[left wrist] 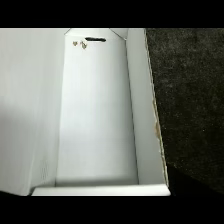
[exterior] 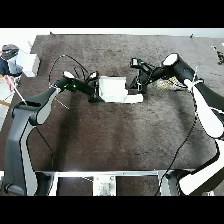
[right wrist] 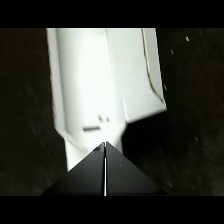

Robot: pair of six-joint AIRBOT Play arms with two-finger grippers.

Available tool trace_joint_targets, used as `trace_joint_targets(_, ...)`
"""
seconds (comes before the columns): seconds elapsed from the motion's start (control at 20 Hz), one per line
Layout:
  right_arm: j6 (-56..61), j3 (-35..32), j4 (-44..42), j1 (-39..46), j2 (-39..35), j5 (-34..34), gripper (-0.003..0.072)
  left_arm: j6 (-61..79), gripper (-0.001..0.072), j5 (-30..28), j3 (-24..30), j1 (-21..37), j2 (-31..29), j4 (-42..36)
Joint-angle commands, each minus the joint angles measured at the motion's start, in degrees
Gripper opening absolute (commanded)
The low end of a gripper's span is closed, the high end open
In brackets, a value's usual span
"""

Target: Fold the box and place the chain.

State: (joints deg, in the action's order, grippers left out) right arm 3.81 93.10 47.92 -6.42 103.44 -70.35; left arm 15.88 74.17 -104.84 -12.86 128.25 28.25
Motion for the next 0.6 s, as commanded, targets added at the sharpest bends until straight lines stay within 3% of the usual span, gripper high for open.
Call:
trace_joint_targets(0.0,3.5,0.0,-14.5,-0.2,1.4,-1.3,0.0008,0.0,0.0415,-0.1,0.0,0.0,0.0,0.0)
trace_joint_targets(0.25,3.5,0.0,-21.6,-0.2,6.4,9.3,0.0008,0.0,0.0415,0.0,0.0,0.0,0.0,0.0)
trace_joint_targets(0.55,3.5,0.0,-20.1,-0.2,9.4,13.0,0.0008,0.0,0.0415,0.0,0.0,0.0,0.0,0.0)
